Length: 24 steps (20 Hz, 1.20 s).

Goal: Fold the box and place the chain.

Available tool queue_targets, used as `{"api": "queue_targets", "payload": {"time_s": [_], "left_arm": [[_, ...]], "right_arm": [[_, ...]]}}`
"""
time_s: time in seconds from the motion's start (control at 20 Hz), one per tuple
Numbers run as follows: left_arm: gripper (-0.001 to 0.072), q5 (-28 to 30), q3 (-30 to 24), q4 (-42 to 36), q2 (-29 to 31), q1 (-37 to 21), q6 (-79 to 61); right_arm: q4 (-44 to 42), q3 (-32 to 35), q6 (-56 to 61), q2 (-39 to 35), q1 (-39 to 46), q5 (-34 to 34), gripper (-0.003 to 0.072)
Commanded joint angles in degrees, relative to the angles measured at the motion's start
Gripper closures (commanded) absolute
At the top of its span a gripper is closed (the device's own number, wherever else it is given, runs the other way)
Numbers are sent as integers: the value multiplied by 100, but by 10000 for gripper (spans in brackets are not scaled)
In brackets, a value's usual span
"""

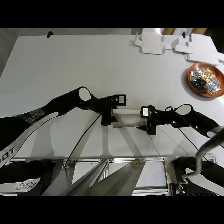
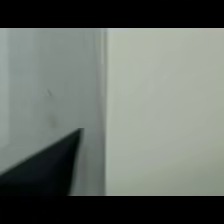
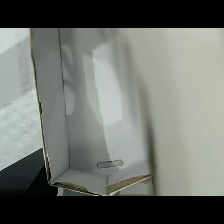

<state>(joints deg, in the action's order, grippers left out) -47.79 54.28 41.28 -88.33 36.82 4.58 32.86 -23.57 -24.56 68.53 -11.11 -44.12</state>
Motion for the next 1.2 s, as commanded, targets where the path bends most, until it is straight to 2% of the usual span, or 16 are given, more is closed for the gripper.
{"api": "queue_targets", "payload": {"time_s": [0.0,0.2,0.35,0.45,0.5,0.55,0.6,0.75,0.9,1.0,1.15], "left_arm": [[13,-63,0,17,68,-31,-7],[14,-216,0,651,372,-234,387],[30,-695,0,1513,789,-514,1272],[275,-1237,0,1919,1088,-688,1646],[424,-1484,0,2118,1235,-691,1779],[637,-1797,0,2205,1384,-667,1823],[704,-2013,0,2168,1515,-601,1768],[707,-2131,0,1779,1753,-76,1777],[706,-1530,0,769,1705,601,1770],[706,-693,0,157,1633,887,1770],[705,835,0,-321,1434,907,1856]], "right_arm": [[-24,0,13,2,4,-2,290],[-20,0,13,2,4,-2,290],[-22,0,13,2,4,-7,290],[-20,0,13,2,4,-2,290],[-24,0,13,2,4,-7,290],[-20,0,13,2,4,-2,290],[-22,0,13,2,4,-2,290],[-22,0,13,2,4,-2,290],[-22,0,13,2,4,-4,290],[-20,0,13,2,4,-2,290],[-20,0,13,2,4,-4,290]]}}
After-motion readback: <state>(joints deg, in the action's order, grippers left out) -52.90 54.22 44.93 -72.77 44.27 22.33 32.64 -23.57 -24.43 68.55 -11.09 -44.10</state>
